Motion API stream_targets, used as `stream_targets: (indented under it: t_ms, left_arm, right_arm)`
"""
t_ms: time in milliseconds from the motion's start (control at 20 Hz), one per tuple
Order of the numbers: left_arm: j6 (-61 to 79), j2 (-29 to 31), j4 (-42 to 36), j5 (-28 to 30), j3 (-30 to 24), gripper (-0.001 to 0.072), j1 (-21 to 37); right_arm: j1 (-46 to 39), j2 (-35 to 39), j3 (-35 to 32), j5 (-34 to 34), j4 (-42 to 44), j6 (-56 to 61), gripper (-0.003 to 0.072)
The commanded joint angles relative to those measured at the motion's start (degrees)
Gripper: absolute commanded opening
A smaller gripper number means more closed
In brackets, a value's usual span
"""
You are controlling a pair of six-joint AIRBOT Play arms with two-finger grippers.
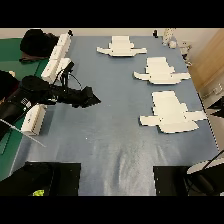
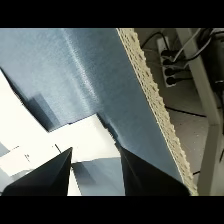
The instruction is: Fold the box.
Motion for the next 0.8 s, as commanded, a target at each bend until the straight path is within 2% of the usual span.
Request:
stream_targets:
  t_ms: [0, 450, 600, 650, 700, 750]
  left_arm:
    - [0.2, -0.1, -2.0, 0.3, 0.2, 0.0017, 0.0]
    - [0.2, -0.1, -2.0, 0.9, 0.2, 0.0016, 0.0]
    - [0.2, -0.1, -2.0, 0.9, 0.2, 0.0016, 0.0]
    - [0.2, -0.1, -2.0, 0.9, 0.2, 0.0016, 0.0]
    - [0.2, -0.1, -2.0, 0.9, 0.2, 0.0016, 0.0]
    - [0.2, -0.1, -2.0, 0.9, 0.2, 0.0016, 0.0]
  right_arm:
    - [-0.6, -3.9, 1.4, -2.6, 2.9, -2.7, 0.0440]
    - [-0.6, -5.1, 1.4, -3.5, 3.2, -3.3, 0.0411]
    - [-0.6, -5.1, 1.4, -5.9, 5.7, -4.1, 0.0402]
    - [-0.6, -5.1, 1.4, -7.0, 7.6, -4.7, 0.0322]
    - [-0.4, -5.1, 1.4, -8.2, 9.9, -5.6, 0.0283]
    - [-0.1, -5.1, 1.4, -8.8, 10.8, -5.6, 0.0283]
